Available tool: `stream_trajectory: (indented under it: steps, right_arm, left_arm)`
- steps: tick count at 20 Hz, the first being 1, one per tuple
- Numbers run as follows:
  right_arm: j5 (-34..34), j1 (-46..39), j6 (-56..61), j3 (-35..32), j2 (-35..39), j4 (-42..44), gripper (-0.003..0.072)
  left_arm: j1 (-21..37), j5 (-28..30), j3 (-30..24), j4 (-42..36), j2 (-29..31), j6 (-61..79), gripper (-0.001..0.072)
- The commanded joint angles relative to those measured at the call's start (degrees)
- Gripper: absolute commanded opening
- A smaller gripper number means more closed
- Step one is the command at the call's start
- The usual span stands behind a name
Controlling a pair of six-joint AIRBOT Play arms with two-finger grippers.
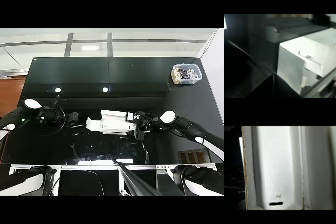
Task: Fold the box and place the chain.
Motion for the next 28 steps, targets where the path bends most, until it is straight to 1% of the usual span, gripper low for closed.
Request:
stream_trajectory:
  steps: [1,3,5,10,11,12,13,14,16,19,22,24,25,28]
  right_arm:
    - [0.0,0.0,0.0,0.0,0.0,0.0,0.0245]
    - [0.0,0.0,0.0,0.0,0.0,0.0,0.0245]
    - [0.0,0.0,0.0,0.0,0.0,0.0,0.0245]
    - [0.0,0.0,0.0,0.0,0.0,0.0,0.0245]
    - [0.0,0.0,0.0,0.0,0.0,0.0,0.0245]
    - [0.0,0.0,0.0,0.0,0.0,0.0,0.0245]
    - [0.0,0.0,0.0,0.0,0.0,0.0,0.0245]
    - [0.0,0.0,0.0,0.0,0.0,0.0,0.0245]
    - [0.0,0.0,0.0,0.0,0.0,0.0,0.0245]
    - [0.0,0.0,0.0,0.0,0.0,0.0,0.0245]
    - [0.0,0.0,0.0,0.0,0.0,0.0,0.0245]
    - [0.0,0.0,0.0,0.0,0.0,0.0,0.0245]
    - [0.0,0.0,0.0,0.0,0.0,0.0,0.0245]
    - [0.0,0.0,0.0,0.0,0.0,0.0,0.0245]
  left_arm:
    - [-2.7,0.9,-0.4,-4.5,-6.3,-1.3,0.0024]
    - [-6.2,1.8,0.0,-5.5,-6.8,-1.3,0.0025]
    - [-8.0,1.2,1.2,-5.8,-6.8,-1.1,0.0024]
    - [-6.3,-3.6,4.6,-5.9,-6.8,1.6,0.0026]
    - [-6.1,-4.4,5.1,-5.9,-6.8,1.8,0.0046]
    - [-6.2,-4.9,5.6,-5.9,-6.8,1.8,0.0251]
    - [-6.4,-5.0,5.9,-6.0,-6.8,1.8,0.0484]
    - [-6.8,-5.0,6.2,-6.0,-6.8,1.8,0.0558]
    - [-7.8,-5.3,6.6,-6.2,-6.8,1.8,0.0558]
    - [-9.4,-7.3,9.1,-6.2,-6.8,1.7,0.0558]
    - [-12.7,-6.4,11.5,-5.3,-6.8,1.4,0.0557]
    - [-14.9,-5.3,12.6,-4.5,-6.8,-0.5,0.0535]
    - [-16.0,-4.5,13.3,-2.5,-6.8,-2.4,0.0457]
    - [-19.5,-2.4,15.9,4.5,-6.6,-8.6,0.0443]
